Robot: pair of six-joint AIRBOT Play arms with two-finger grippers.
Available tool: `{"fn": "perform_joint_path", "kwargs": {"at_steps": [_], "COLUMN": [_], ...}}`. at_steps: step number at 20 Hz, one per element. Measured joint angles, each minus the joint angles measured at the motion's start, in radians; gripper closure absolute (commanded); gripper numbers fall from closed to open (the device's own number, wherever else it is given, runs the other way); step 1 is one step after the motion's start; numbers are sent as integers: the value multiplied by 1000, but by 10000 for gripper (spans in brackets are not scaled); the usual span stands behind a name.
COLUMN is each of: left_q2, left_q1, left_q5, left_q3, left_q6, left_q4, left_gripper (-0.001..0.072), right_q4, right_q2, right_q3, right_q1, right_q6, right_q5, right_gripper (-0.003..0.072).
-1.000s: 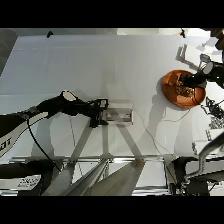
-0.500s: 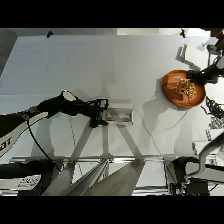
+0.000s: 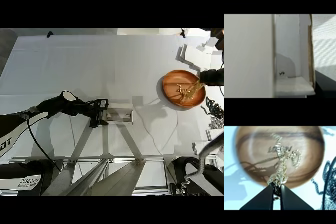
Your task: Fold the box and place the chain.
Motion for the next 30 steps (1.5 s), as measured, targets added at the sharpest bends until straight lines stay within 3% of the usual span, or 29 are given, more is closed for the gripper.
{"fn": "perform_joint_path", "kwargs": {"at_steps": [5,12,21,30], "left_q2": [0,0,0,0], "left_q1": [0,0,0,0], "left_q5": [0,0,0,0], "left_q3": [0,0,0,0], "left_q6": [0,0,0,0], "left_q4": [0,0,0,0], "left_gripper": [365,365,365,365], "right_q4": [5,32,48,223], "right_q2": [141,185,181,86], "right_q3": [-102,-131,-134,-134], "right_q1": [156,404,681,775], "right_q6": [0,74,212,167], "right_q5": [64,84,-33,-172], "right_gripper": [681,680,680,680]}}
